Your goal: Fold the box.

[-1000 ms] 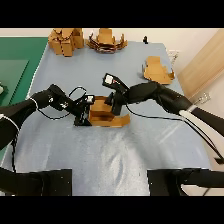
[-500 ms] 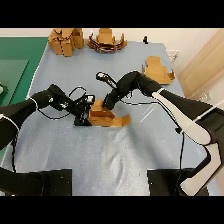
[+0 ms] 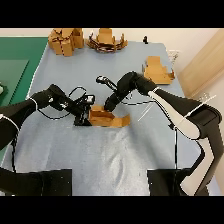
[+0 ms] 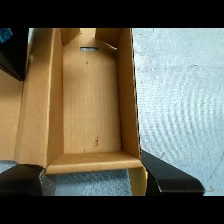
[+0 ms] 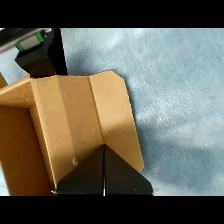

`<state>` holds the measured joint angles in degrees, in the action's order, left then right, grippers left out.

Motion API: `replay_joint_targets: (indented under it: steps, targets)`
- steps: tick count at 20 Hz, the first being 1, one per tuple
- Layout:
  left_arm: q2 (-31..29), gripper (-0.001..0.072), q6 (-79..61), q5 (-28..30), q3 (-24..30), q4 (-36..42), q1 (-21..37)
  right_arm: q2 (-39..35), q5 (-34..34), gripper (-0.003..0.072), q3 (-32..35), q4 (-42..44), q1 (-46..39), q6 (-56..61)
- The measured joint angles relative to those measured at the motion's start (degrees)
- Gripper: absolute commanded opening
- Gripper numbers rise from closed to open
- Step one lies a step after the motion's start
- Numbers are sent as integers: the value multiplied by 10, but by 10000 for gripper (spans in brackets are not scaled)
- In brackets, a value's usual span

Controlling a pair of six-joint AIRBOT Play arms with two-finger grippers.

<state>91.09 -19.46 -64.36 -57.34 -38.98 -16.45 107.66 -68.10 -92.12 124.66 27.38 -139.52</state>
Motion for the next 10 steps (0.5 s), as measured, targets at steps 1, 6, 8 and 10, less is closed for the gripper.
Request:
replay_joint_targets:
  steps: [1, 6, 8, 10]
  targets:
    - [0, 226, 0, 0, 0, 0, 0, 0, -2, 6, -4, -3, 0, 0]
    - [0, 226, 0, 2, 0, 0, 0, -54, 0, 5, -19, -37, -16, 23]
    - [0, 226, 0, 2, 0, 0, 0, -103, -4, 5, -7, -41, -31, 28]
    - [0, 226, 0, 3, 0, 0, 0, -160, -10, 6, 31, -45, -47, 24]
